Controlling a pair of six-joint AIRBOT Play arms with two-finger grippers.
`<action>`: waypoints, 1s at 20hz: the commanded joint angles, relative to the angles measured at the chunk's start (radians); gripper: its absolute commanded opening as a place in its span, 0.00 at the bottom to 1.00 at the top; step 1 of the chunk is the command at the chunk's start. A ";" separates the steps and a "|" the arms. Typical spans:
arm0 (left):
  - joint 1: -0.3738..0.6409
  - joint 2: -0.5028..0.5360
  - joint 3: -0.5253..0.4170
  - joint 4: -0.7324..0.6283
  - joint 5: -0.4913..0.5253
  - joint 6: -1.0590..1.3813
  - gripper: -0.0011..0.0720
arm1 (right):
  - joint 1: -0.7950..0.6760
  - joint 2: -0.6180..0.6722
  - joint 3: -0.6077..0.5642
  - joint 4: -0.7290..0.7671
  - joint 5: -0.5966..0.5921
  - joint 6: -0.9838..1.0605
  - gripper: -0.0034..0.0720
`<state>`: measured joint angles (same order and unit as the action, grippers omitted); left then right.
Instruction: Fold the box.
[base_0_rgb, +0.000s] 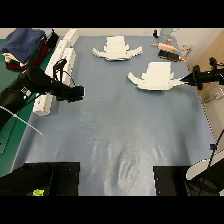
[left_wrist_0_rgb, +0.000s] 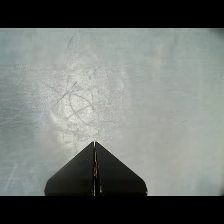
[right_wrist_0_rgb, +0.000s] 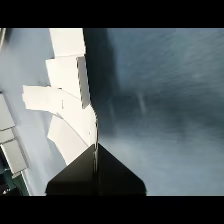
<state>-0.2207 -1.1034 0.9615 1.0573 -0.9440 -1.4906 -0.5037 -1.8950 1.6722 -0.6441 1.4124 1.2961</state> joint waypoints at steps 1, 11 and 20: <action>0.032 0.000 0.015 -0.010 -0.074 0.018 0.04 | 0.068 0.140 -0.196 0.013 0.019 -0.013 0.04; 0.260 -0.003 0.054 -0.071 -0.315 0.225 0.04 | 0.454 0.809 -1.186 0.183 -0.342 -0.022 0.04; 0.264 -0.159 0.053 -0.225 -0.324 0.358 0.52 | 0.780 1.032 -1.306 -0.034 -0.612 -0.105 0.04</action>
<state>0.0399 -1.2076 1.0149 0.8989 -1.2533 -1.2018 0.1894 -0.9112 0.3889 -0.5896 0.8917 1.2205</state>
